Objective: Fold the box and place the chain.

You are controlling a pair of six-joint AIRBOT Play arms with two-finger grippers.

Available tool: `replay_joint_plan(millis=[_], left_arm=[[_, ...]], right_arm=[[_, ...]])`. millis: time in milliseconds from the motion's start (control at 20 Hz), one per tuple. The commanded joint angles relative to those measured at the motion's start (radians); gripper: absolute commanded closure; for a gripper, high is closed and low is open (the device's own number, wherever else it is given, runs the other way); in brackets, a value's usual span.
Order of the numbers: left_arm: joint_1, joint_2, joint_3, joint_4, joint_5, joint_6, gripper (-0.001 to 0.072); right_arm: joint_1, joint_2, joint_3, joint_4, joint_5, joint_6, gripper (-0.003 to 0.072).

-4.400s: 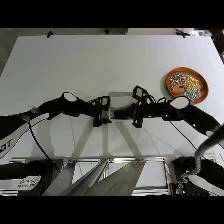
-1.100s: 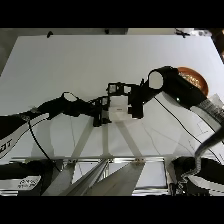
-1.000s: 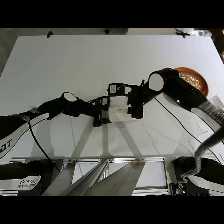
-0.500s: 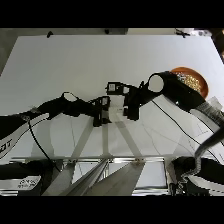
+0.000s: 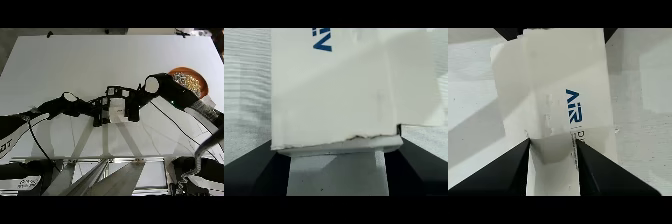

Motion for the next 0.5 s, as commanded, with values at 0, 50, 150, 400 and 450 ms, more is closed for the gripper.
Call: replay_joint_plan(millis=[0, 50, 150, 400, 450], left_arm=[[0.000, -0.001, 0.000, 0.001, 0.000, 0.001, 0.0439], [0.000, -0.001, 0.000, 0.001, 0.000, 0.001, 0.0439], [0.000, -0.001, 0.000, 0.001, 0.000, 0.001, 0.0439], [0.000, -0.001, 0.000, 0.001, -0.001, 0.001, 0.0439], [0.000, -0.001, 0.000, 0.001, -0.001, 0.001, 0.0439]], right_arm=[[-0.001, -0.001, 0.000, -0.020, -0.006, 0.000, 0.0399], [-0.001, -0.001, 0.000, -0.020, -0.013, 0.000, 0.0400], [-0.001, -0.001, 0.000, -0.018, -0.023, 0.000, 0.0426], [-0.001, 0.032, 0.000, -0.018, -0.058, 0.000, 0.0452], [-0.001, 0.040, 0.000, -0.018, -0.067, 0.000, 0.0452]])
